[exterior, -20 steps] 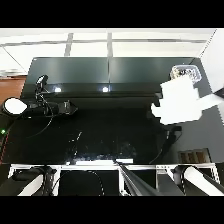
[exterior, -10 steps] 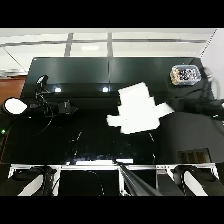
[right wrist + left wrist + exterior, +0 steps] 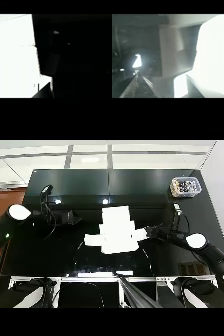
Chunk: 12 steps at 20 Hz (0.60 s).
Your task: Fold the box and place the chain.
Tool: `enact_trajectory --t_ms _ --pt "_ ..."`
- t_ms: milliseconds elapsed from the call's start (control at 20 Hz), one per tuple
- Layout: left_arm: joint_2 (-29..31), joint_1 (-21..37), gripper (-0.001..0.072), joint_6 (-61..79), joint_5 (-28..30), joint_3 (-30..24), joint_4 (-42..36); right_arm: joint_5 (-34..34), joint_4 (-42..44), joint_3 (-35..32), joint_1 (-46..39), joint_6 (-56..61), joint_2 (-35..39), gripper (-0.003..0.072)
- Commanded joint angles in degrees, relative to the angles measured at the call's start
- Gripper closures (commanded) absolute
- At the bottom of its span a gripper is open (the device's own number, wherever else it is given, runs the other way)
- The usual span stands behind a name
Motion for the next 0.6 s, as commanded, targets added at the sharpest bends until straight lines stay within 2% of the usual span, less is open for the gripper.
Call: enact_trajectory --t_ms 0,150,250,400,550 --pt "-10.3 1.5 0.0016 2.8 -10.3 9.6 -7.8 -2.3 0.7 -1.2 2.0 0.1 0.0 0.067" --pt "-21.9 0.9 0.0016 4.4 -17.2 16.7 -17.0 -2.3 0.7 -1.2 2.0 0.1 0.0 0.067" --pt "-28.3 -0.9 0.0016 5.8 -19.3 19.3 -21.5 -2.3 0.7 -1.2 2.0 0.1 0.0 0.067" --pt "-35.7 -3.5 0.0015 5.6 -22.2 22.7 -22.6 -2.3 0.7 -1.2 2.0 0.1 0.0 0.067" --pt "-40.3 -6.9 0.0015 5.5 -25.1 24.8 -22.7 -2.3 0.7 -1.2 2.0 0.1 0.0 0.067"
